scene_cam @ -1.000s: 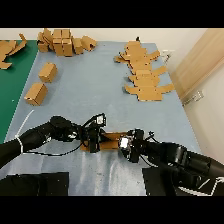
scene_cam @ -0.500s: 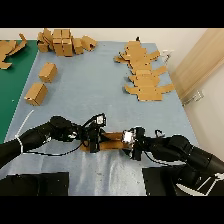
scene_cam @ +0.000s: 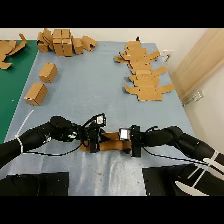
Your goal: Fold the box.
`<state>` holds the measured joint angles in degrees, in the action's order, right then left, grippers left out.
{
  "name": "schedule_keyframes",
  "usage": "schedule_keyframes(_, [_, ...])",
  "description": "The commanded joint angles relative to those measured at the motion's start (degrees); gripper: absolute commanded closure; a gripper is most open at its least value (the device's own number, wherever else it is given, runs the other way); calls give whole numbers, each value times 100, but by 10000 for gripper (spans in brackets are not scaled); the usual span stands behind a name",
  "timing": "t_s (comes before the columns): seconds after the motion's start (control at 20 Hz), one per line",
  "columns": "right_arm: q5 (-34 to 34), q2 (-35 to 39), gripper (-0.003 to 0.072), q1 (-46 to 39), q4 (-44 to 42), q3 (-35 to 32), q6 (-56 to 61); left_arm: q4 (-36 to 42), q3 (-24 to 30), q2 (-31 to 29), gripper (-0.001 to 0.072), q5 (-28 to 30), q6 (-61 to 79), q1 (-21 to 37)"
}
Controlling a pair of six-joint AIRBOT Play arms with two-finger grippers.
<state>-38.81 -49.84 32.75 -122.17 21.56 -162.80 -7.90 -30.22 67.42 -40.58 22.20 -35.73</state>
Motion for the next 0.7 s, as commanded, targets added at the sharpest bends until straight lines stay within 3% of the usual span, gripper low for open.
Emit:
schedule_keyframes(0.0, [-280, -389, -31, -317, -422, 192, -839, 0, -2, -2, 698, 0, 0, 0])
schedule_keyframes(0.65, [-887, -619, -31, -374, -688, 236, -918, 0, -2, -2, 699, 0, 0, 0])
